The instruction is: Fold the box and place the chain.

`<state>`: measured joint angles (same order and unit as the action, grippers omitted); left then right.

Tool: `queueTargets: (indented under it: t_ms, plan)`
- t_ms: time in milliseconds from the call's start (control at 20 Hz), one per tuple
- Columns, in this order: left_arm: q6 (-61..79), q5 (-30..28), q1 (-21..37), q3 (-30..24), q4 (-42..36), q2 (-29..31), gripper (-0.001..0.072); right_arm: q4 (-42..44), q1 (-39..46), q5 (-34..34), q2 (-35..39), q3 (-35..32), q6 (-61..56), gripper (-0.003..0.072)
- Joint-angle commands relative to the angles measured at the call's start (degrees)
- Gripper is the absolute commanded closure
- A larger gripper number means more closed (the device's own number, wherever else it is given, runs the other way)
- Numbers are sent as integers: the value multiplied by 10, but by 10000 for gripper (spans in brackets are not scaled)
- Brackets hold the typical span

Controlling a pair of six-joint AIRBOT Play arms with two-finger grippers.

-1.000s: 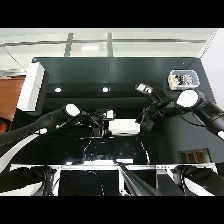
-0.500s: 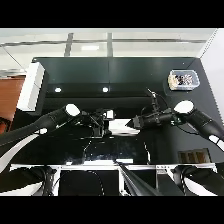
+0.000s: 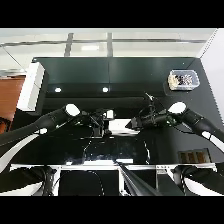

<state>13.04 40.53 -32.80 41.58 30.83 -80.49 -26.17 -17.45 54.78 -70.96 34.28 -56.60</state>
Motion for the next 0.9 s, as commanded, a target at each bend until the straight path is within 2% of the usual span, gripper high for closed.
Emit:
queueTargets:
  t_ms: [0, 200, 300, 350, 400, 450, 550, 650, 750, 850]
  plan:
    - [0, 0, 0, 0, 0, 0, 244, -3, 1, 6, 0, 2, 29, 671]
    - [-6, -1, 0, 1, 0, 2, 244, -10, 33, 54, 41, 55, 35, 671]
    - [-56, -8, 7, 1, 1, 10, 242, -32, 73, 70, 75, 92, 35, 671]
    - [-78, -9, 12, 1, 2, 15, 199, -45, 98, 74, 94, 107, 35, 671]
    - [-79, -3, 17, 1, 5, 20, 14, -57, 125, 76, 109, 117, 34, 671]
    - [-80, 7, 21, 4, 20, 29, -7, -63, 155, 81, 122, 123, 33, 671]
    - [-90, 42, 22, 23, 66, 56, -7, -75, 214, 107, 138, 124, 28, 671]
    - [-104, 76, 21, 49, 60, 79, -6, -85, 257, 136, 139, 123, 28, 671]
    - [-122, 77, 7, 82, 39, 79, -4, -98, 268, 134, 139, 122, 28, 671]
    - [-137, 53, -21, 114, 16, 56, -2, -108, 266, 124, 139, 122, 28, 671]
